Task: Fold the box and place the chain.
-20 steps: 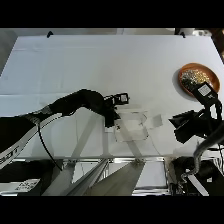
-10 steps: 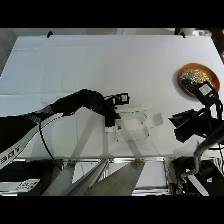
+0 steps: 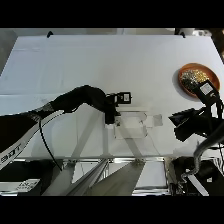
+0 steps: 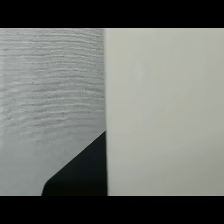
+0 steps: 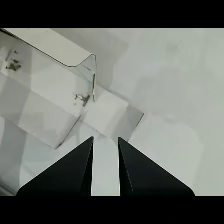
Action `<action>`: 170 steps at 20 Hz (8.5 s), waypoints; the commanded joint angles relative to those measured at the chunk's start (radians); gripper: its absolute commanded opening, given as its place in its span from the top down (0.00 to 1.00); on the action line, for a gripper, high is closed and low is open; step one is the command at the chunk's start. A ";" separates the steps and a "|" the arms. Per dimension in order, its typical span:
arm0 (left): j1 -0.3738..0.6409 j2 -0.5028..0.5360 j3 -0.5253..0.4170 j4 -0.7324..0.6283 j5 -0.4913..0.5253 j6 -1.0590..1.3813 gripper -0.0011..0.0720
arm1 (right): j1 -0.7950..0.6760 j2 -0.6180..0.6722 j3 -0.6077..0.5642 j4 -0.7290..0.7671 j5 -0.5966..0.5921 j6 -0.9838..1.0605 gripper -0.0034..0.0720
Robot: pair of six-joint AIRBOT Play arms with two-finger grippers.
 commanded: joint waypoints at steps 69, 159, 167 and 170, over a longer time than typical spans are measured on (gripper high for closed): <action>-0.003 -0.083 0.151 0.278 0.141 0.000 0.98 | 0.001 0.001 0.000 0.000 -0.009 0.000 0.75; -0.004 -0.130 0.173 0.211 0.099 -0.001 0.97 | 0.177 -0.037 -0.248 0.113 0.006 -0.540 0.39; -0.004 -0.130 0.173 0.211 0.099 -0.001 0.97 | 0.239 -0.044 -0.428 0.051 -0.309 -1.038 0.09; -0.004 -0.130 0.173 0.211 0.099 -0.001 0.97 | 0.239 -0.045 -0.505 0.121 -0.457 -1.057 0.06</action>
